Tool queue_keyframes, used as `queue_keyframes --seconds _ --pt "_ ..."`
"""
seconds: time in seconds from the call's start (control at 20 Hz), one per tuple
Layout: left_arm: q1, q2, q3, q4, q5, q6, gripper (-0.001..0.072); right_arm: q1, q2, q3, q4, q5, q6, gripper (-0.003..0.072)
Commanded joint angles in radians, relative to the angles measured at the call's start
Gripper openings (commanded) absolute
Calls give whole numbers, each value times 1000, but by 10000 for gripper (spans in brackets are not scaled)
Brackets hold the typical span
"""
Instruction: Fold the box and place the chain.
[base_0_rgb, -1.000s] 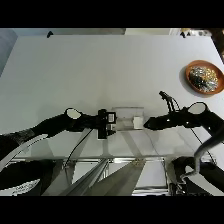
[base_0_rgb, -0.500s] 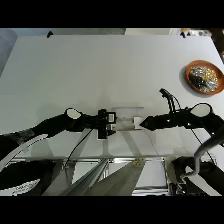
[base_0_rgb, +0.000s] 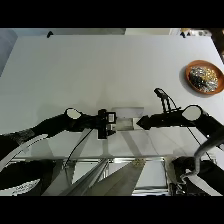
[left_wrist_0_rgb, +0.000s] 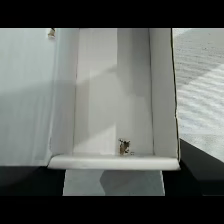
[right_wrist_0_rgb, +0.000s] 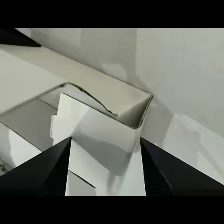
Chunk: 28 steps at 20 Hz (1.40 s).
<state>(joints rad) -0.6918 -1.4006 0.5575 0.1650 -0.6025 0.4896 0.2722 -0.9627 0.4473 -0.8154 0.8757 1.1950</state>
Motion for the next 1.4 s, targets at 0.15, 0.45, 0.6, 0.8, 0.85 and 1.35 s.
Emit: queue_keyframes --seconds 0.15,0.45,0.6,0.8,0.85,1.35 --pt "0 0 0 0 0 0 373 159 -101 126 -264 -7 336 479" --pt "0 0 0 0 0 0 373 293 -195 212 -446 36 599 479" --pt "0 0 0 0 0 0 373 339 -251 259 -446 52 655 478" --pt "0 0 0 0 0 0 373 365 -285 286 -449 62 725 456" --pt "0 0 0 0 0 0 373 365 -290 286 -459 73 744 455" --pt "0 0 0 0 0 0 373 365 -300 286 -554 110 870 217"
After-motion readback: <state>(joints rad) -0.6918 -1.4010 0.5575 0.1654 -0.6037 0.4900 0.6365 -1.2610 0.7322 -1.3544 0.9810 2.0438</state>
